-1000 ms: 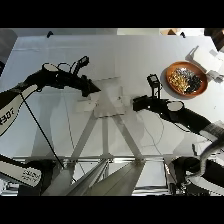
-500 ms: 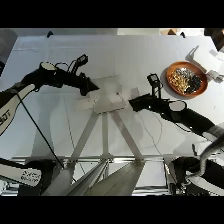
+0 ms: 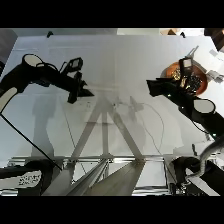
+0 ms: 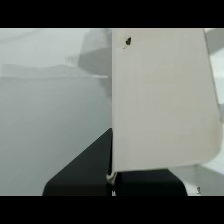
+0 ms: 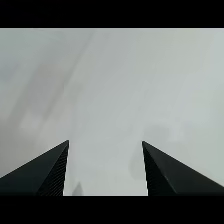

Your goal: Fold the box and place the chain.

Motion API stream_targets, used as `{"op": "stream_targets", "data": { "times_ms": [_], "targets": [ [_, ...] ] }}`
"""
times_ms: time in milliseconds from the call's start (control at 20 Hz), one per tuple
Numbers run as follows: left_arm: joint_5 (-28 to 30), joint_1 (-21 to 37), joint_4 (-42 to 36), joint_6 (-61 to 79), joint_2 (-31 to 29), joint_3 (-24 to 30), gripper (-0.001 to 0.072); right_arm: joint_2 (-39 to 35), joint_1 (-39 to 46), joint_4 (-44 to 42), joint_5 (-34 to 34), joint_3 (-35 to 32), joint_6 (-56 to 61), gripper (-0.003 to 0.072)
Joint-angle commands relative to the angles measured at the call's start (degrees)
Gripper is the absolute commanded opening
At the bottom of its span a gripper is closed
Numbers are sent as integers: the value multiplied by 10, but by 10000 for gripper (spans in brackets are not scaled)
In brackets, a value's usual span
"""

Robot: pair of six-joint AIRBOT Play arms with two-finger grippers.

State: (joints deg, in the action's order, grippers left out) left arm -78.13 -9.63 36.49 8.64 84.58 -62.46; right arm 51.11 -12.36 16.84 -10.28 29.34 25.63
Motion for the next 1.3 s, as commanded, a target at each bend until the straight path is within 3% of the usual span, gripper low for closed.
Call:
{"op": "stream_targets", "data": {
  "times_ms": [0,150,350,600,1250],
  "targets": [
    [66,-24,-53,60,2,54,1,-17,26,20,-7,0,0,520],
    [116,-46,-110,68,34,61,4,-17,26,42,-17,0,0,520],
    [156,-69,-127,82,87,61,2,-17,26,44,-29,0,0,520],
    [205,-73,-174,150,96,61,2,-17,26,44,-28,0,0,520],
    [200,-71,-146,166,106,61,5,-17,26,44,-29,0,0,519]
  ]
}}
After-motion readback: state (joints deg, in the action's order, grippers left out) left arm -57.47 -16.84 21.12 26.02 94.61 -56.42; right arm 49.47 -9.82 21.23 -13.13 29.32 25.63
